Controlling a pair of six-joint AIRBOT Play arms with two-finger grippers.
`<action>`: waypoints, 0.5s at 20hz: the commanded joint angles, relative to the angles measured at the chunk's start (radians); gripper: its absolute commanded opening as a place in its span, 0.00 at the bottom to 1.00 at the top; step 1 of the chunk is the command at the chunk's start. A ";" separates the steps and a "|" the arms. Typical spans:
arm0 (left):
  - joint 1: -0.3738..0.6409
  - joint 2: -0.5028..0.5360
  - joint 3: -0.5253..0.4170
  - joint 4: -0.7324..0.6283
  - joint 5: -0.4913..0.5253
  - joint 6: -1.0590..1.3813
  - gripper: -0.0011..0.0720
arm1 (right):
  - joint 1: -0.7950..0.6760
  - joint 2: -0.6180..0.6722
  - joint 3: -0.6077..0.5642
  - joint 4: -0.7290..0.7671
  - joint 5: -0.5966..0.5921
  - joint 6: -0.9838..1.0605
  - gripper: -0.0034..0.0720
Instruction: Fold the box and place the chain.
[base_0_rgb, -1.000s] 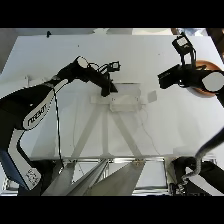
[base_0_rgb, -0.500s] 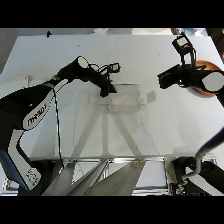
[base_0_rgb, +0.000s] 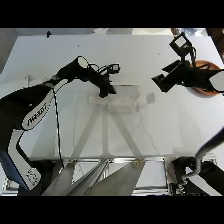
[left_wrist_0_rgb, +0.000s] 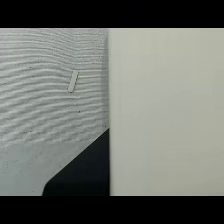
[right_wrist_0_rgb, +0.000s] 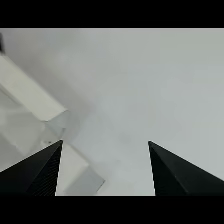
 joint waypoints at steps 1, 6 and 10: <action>-0.001 -0.001 -0.001 0.003 -0.001 0.000 0.03 | 0.000 0.064 0.004 0.122 0.232 -0.319 0.83; -0.001 -0.001 -0.001 0.003 -0.002 0.000 0.03 | 0.000 0.081 0.004 0.124 0.518 -0.315 0.83; -0.001 -0.001 -0.001 0.003 -0.002 0.000 0.03 | 0.000 0.081 0.004 0.122 0.569 -0.316 0.83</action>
